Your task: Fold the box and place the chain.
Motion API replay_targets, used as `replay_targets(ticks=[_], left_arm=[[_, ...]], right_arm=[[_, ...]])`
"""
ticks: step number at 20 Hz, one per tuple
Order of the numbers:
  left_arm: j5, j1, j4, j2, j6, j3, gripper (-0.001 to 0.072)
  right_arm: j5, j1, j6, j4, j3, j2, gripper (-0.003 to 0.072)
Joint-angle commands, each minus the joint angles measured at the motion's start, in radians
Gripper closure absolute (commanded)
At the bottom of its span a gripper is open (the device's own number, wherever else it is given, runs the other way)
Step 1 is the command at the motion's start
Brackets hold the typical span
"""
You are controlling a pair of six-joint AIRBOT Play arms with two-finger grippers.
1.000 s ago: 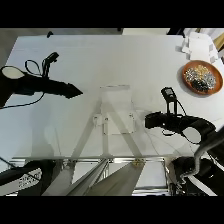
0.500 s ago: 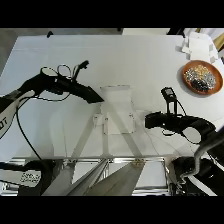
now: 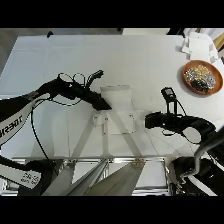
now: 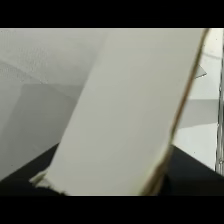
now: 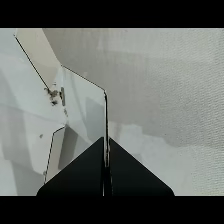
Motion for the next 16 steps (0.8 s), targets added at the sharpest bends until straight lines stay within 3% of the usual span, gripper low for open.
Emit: replay_targets(ticks=[1, 3, 4, 6, 10, 12, 16], left_arm=[[0.025, -0.001, 0.0, -0.003, 0.019, 0.001, 0.0404], [0.039, 0.006, 0.001, -0.002, 0.02, 0.001, 0.0497], [0.043, 0.009, 0.004, -0.002, 0.024, 0.001, 0.0587], [0.04, 0.01, 0.004, -0.002, 0.075, 0.001, 0.0673], [0.039, 0.01, 0.004, -0.002, 0.129, 0.001, 0.0703], [0.034, 0.01, 0.004, -0.001, 0.131, 0.001, 0.0703], [-0.047, 0.009, 0.0, 0.02, 0.136, 0.003, 0.0708]], right_arm=[[0.007, 0.001, 0.0, 0.0, 0.0, -0.001, 0.0676], [0.01, 0.001, 0.0, 0.0, 0.0, -0.001, 0.0676], [0.01, 0.001, 0.0, 0.0, 0.0, -0.001, 0.0676], [0.01, 0.001, 0.0, 0.0, 0.0, -0.001, 0.0676], [0.018, 0.001, 0.0, 0.006, 0.0, -0.001, 0.0666], [0.018, 0.001, 0.0, 0.023, 0.001, -0.001, 0.0502], [0.068, 0.001, -0.014, 0.026, 0.041, 0.0, 0.0488]])
